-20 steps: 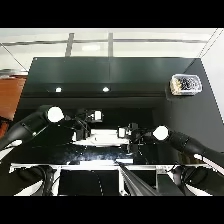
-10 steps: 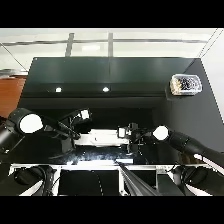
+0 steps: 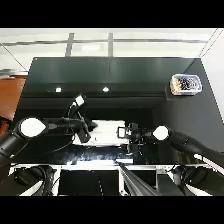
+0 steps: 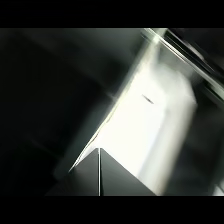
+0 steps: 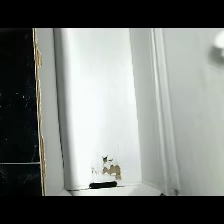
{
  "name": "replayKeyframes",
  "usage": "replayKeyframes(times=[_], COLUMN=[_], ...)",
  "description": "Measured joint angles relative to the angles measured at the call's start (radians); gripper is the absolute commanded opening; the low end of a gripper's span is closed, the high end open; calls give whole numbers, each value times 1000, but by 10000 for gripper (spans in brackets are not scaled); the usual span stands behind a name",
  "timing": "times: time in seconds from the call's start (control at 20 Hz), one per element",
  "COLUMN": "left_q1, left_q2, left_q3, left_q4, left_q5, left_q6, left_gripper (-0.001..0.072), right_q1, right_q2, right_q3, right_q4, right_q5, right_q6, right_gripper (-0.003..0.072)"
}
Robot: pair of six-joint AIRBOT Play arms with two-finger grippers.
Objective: Fold the box and place the chain.
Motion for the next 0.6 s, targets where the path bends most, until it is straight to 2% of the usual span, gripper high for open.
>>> replayKeyframes(times=[0.1, 0.2, 0.6], left_q1=[0, -1, -6], left_q2=[-35, -82, -210], left_q3=[-8, -13, -17], left_q4=[-15, -23, -32], left_q5=[89, 122, 116], left_q6=[17, 29, 55], left_gripper=[28, 28, 28], right_q1=[0, 0, 0], right_q2=[0, 0, 0], right_q3=[0, 0, 0], right_q4=[0, 0, 0], right_q5=[0, 0, 0], right_q6=[0, 0, -1], right_gripper=[390, 390, 390])
